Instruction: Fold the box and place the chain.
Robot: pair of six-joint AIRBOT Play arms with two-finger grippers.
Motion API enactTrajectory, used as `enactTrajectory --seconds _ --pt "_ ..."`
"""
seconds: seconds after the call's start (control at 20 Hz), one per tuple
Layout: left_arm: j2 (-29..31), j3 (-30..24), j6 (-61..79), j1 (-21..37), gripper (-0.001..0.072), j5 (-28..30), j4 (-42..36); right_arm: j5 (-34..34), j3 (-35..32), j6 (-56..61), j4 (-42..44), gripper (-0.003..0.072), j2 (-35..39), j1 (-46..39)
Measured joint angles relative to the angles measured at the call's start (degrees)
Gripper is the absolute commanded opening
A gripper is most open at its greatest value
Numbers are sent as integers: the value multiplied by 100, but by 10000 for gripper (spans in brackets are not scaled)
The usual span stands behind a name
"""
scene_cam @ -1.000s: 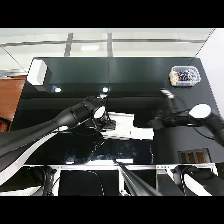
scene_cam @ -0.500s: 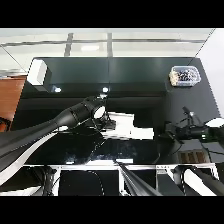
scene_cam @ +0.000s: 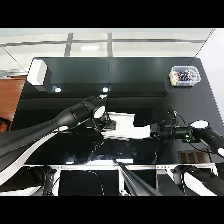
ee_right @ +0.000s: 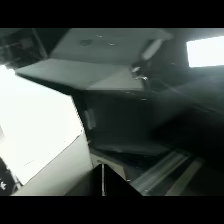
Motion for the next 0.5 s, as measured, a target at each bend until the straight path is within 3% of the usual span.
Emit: enactTrajectory --seconds 0.2,0.25,0.3,0.35,0.5 --pt "0 0 0 0 29 0 -22 31 15 -140 166 37 -4 66" --pt "0 0 0 0 29 0 -31 57 17 -201 212 236 -4 76" --pt "0 0 0 0 29 2 -33 85 24 -271 319 505 -4 90" --pt "0 0 0 0 29 2 -33 103 37 -328 372 605 -4 111" --pt "0 0 0 0 29 7 -35 142 160 -437 501 604 -4 269"
